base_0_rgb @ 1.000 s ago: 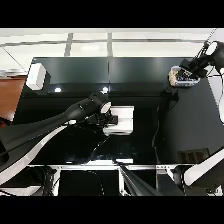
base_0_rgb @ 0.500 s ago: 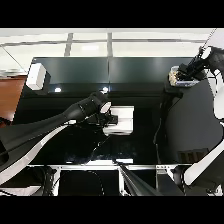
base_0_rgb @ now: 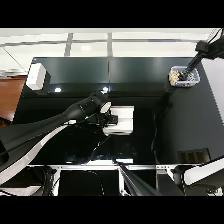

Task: Fold the box and place the chain.

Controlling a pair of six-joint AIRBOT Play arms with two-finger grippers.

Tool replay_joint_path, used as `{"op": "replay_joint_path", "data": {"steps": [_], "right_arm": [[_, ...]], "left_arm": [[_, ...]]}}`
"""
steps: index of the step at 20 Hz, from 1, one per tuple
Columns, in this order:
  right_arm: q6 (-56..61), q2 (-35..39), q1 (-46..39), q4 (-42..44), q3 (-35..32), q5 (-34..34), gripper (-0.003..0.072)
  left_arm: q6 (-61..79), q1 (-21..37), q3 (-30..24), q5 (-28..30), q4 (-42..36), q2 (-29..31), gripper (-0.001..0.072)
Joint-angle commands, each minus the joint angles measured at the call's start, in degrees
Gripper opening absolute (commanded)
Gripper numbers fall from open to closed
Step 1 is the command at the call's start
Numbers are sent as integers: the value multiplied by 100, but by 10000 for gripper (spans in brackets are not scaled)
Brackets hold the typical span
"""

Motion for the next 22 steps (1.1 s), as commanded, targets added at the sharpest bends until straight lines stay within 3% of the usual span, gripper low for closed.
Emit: {"op": "replay_joint_path", "data": {"steps": [1, 14, 22], "right_arm": [[-269, 739, 57, 321, 28, 74, 10], [-326, 2358, 437, 1512, 28, 229, 8], [-258, 3213, 1038, 1650, 9, 1012, 8]], "left_arm": [[0, 4, 7, 15, 2, 0, 27], [0, 4, 7, 37, 4, 0, 27], [2, 4, 7, 42, 4, 0, 27]]}}
